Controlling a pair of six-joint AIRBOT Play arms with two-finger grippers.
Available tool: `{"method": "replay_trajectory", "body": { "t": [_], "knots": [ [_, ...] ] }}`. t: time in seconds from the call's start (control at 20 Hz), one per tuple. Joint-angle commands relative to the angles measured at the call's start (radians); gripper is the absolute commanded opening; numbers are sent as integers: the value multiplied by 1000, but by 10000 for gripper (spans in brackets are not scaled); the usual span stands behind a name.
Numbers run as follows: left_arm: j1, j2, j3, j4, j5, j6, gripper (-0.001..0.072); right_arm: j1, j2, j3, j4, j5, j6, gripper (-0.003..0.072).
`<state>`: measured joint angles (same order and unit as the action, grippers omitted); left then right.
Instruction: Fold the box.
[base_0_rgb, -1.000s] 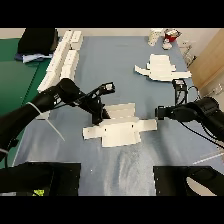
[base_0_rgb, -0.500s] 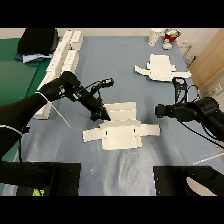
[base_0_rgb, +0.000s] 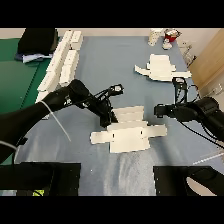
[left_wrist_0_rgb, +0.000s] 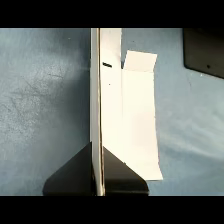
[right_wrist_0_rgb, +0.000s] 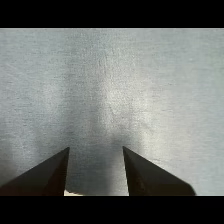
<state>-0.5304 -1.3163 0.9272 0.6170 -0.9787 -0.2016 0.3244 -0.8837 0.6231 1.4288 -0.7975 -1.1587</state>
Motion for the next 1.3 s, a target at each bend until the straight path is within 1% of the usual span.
{"method": "replay_trajectory", "body": {
  "t": [0.0, 0.1, 0.25, 0.5, 0.65, 1.05, 1.2, 1.25],
  "knots": [
    [-48, 124, -113, 24, 168, 13, 10, 0, 0, 1, 4, 5, 0, 514],
    [-76, 185, -176, 24, 210, 67, 10, 0, 0, 1, 5, 5, 0, 514],
    [-125, 194, -214, 72, 212, 101, 12, 0, 0, 1, 8, 4, 0, 514],
    [-143, 169, -217, 79, 216, 96, 13, 0, 0, 1, 21, 3, 0, 514],
    [-143, 169, -217, 82, 217, 44, 14, 0, 0, 1, 30, 4, 0, 514],
    [-143, 169, -217, 87, 130, -9, 15, 0, 0, 1, 40, 2, 0, 514],
    [-143, 168, -217, 86, 124, -9, 16, 0, 0, 1, 64, 2, 0, 504],
    [-143, 168, -217, 86, 126, -9, 15, 0, 0, 1, 77, 0, 0, 488]
  ]
}}
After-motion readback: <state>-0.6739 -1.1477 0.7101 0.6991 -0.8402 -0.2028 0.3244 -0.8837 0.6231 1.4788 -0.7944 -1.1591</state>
